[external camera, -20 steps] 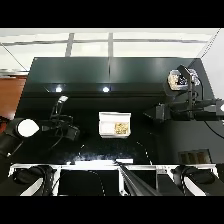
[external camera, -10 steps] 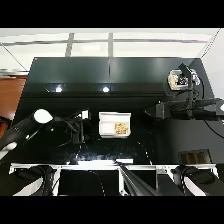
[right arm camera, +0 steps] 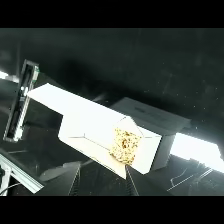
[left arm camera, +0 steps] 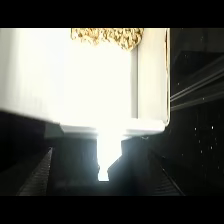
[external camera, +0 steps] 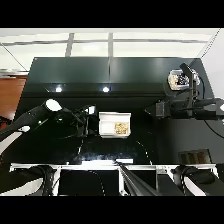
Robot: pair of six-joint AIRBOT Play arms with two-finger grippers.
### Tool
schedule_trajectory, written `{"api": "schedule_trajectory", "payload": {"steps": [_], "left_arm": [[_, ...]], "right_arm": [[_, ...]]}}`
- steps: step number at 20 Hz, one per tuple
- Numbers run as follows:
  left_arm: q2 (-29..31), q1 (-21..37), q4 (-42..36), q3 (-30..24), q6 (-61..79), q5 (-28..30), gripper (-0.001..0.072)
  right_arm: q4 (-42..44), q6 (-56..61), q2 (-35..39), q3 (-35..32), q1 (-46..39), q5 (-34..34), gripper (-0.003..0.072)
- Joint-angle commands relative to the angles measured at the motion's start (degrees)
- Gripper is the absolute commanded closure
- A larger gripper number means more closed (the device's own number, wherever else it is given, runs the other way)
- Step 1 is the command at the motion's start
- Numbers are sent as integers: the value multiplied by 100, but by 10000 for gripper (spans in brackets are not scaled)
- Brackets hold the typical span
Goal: Fold the box and place the chain.
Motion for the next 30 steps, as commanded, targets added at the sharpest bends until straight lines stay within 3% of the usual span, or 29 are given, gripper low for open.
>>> {"api": "schedule_trajectory", "payload": {"steps": [1,11,16,19,20,21,22,23,27,30], "left_arm": [[-52,-118,-210,50,164,-7,-3],[-72,-385,-162,50,122,26,-3],[-74,-575,-179,50,-9,409,0],[-74,-573,-157,50,-76,492,38],[-74,-573,-157,50,-76,487,92],[-74,-573,-155,50,-74,487,192],[-74,-573,-155,50,-74,492,207],[-74,-573,-155,50,-74,490,207],[-74,-573,-155,50,-74,487,207],[-74,-573,-155,50,-74,487,207]], "right_arm": [[-33,15,0,0,2,-116,349],[-83,15,0,0,0,-184,349],[-96,11,-2,0,2,-186,349],[-402,66,-72,-28,4,-203,348],[-538,205,-153,-59,7,-323,346],[-605,216,-262,-57,50,-514,272],[-614,210,-404,-57,133,-817,81],[-610,166,-573,-48,234,-1163,-6],[-468,-750,-1751,275,695,-1738,-5],[-476,-2924,-2378,315,1145,-1661,-3]]}}
